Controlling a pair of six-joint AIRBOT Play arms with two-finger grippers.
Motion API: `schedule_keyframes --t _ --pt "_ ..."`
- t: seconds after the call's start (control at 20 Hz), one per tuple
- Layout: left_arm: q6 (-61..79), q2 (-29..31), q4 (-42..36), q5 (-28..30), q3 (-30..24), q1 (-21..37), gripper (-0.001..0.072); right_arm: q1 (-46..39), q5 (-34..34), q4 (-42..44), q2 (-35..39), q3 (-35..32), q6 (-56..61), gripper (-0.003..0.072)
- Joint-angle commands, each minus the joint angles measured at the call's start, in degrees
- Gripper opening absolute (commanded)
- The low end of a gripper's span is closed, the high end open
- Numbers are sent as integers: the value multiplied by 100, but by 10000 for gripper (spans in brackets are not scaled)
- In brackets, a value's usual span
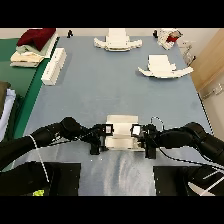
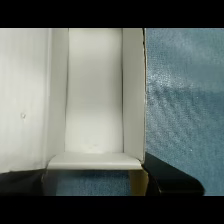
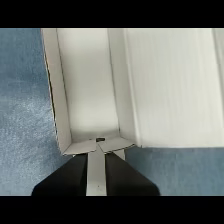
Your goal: Fold the box.
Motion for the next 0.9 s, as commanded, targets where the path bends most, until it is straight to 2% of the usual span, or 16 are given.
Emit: schedule_keyframes --t 0.0,0.45,0.5,0.55,0.6,0.85 --pt "0 -2 -2 2 -2 0 446 129 334 87 -138 -4 -74 151" --pt "0 -2 0 2 -2 0 446 129 566 337 -361 -2 -356 164" --pt "0 -2 0 0 -2 0 446 129 570 382 -361 -2 -356 279" --pt "0 -2 0 2 -2 0 446 129 579 468 -361 -4 -356 557" --pt "0 -2 0 2 -2 0 446 129 579 509 -361 -2 -356 642" --pt "0 -2 0 2 -2 0 446 125 564 492 -361 -2 -356 659"
